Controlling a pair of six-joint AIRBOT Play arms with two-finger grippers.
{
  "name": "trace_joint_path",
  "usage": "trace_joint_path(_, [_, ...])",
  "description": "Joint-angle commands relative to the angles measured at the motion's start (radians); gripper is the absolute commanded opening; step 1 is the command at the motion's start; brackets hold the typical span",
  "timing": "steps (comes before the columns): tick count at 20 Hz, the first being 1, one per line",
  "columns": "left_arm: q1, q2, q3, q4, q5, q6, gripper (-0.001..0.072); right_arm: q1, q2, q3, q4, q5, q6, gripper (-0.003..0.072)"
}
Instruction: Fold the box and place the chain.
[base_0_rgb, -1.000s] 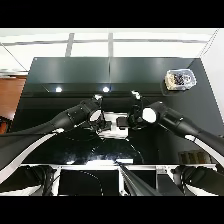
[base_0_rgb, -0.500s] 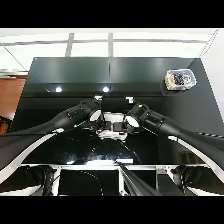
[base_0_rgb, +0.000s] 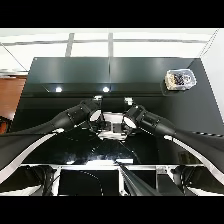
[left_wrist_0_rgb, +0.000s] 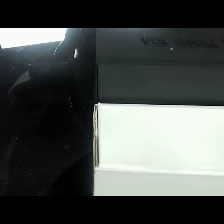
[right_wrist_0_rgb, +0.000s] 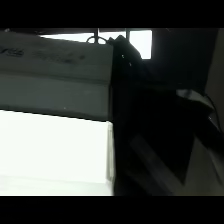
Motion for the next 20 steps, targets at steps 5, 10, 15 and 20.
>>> trace_joint_path(5, [0.001, 0.000, 0.000, 0.001, 0.008, 0.000, 0.0030, 0.000, -0.004, 0.001, -0.008, -0.002, 0.000, 0.0023])
trace_joint_path(10, [0.001, 0.000, 0.000, 0.000, 0.008, 0.000, 0.0031, -0.002, -0.004, 0.001, -0.007, 0.003, 0.000, 0.0262])
trace_joint_path(15, [0.001, 0.000, 0.000, 0.000, 0.007, 0.000, 0.0031, -0.002, -0.004, 0.001, -0.007, -0.006, 0.000, 0.0022])
trace_joint_path(20, [0.001, 0.000, 0.000, 0.000, 0.008, 0.000, 0.0030, -0.025, 0.031, 0.021, -0.008, 0.067, -0.051, 0.0389])
